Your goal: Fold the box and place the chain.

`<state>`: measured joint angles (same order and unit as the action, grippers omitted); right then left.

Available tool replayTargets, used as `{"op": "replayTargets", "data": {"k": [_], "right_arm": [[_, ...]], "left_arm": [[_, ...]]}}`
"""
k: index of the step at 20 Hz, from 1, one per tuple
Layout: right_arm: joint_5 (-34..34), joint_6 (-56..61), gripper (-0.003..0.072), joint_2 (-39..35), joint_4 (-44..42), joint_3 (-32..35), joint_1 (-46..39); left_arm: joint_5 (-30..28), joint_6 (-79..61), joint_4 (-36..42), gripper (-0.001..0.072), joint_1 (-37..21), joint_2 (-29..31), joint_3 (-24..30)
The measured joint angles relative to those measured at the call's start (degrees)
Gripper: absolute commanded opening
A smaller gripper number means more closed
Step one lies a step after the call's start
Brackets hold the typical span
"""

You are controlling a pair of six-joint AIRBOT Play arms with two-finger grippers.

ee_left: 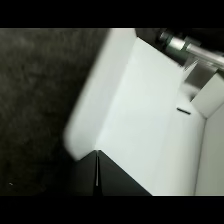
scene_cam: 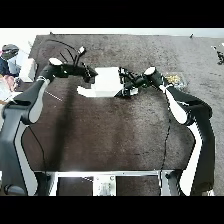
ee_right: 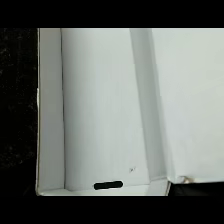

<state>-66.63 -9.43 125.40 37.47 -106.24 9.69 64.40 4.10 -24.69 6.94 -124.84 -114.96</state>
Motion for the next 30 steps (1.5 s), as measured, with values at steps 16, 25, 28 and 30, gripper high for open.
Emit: {"op": "replayTargets", "data": {"k": [16, 25, 28, 30], "right_arm": [[0.0, 0.0, 0.053, 0.0, 0.0, 0.0, 0.0], [0.0, 0.0, 0.053, 0.0, 0.0, 0.0, 0.0], [0.0, 0.0, 0.053, 0.0, 0.0, 0.0, 0.0], [0.0, 0.0, 0.053, 0.0, 0.0, 0.0, 0.0]], "left_arm": [[8.0, -8.9, -26.7, 0.0629, 2.4, 5.7, 7.2], [4.0, -10.3, -28.4, 0.0505, 4.9, 5.7, 8.0], [3.7, -10.3, -28.4, 0.0283, 4.9, 5.7, 8.0], [3.7, -10.2, -27.9, 0.0282, 5.0, 5.7, 8.0]]}}
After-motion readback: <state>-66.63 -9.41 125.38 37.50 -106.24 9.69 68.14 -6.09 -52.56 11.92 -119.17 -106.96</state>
